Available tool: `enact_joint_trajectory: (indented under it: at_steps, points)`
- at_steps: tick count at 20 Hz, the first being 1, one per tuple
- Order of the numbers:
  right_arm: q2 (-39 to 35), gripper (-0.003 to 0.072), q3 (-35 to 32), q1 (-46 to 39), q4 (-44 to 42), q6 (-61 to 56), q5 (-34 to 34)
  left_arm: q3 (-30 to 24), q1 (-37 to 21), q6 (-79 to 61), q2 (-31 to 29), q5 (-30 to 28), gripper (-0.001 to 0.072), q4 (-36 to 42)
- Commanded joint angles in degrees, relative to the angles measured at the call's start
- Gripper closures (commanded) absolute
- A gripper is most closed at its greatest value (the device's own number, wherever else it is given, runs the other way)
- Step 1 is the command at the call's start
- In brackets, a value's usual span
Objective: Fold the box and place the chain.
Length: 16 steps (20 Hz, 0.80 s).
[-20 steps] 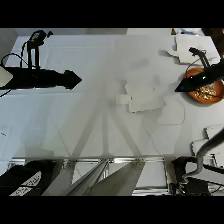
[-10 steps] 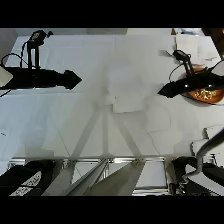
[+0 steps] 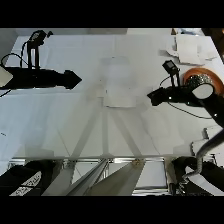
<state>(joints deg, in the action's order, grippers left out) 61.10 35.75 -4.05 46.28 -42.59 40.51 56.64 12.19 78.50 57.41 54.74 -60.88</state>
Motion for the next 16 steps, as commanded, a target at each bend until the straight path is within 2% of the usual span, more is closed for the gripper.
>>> enact_joint_trajectory:
  at_steps: [1,6,9,16]
  points:
    - [-0.96,0.0678,-8.46,0.55,-3.67,1.18,-11.69,0.02,0.04,-0.02,-0.04,0.0,0.0013,0.0]
    - [-0.9,0.0678,-9.86,0.55,-5.35,2.19,-15.61,0.02,0.04,-0.02,-0.04,0.0,0.0013,0.0]
    - [-0.9,0.0678,-9.88,0.72,-10.14,2.45,-16.92,0.02,0.04,-0.02,-0.04,0.0,0.0013,0.0]
    - [1.29,0.0678,-9.86,7.93,-11.65,2.58,-20.46,0.02,0.04,-0.02,-0.04,-0.02,0.0013,0.0]
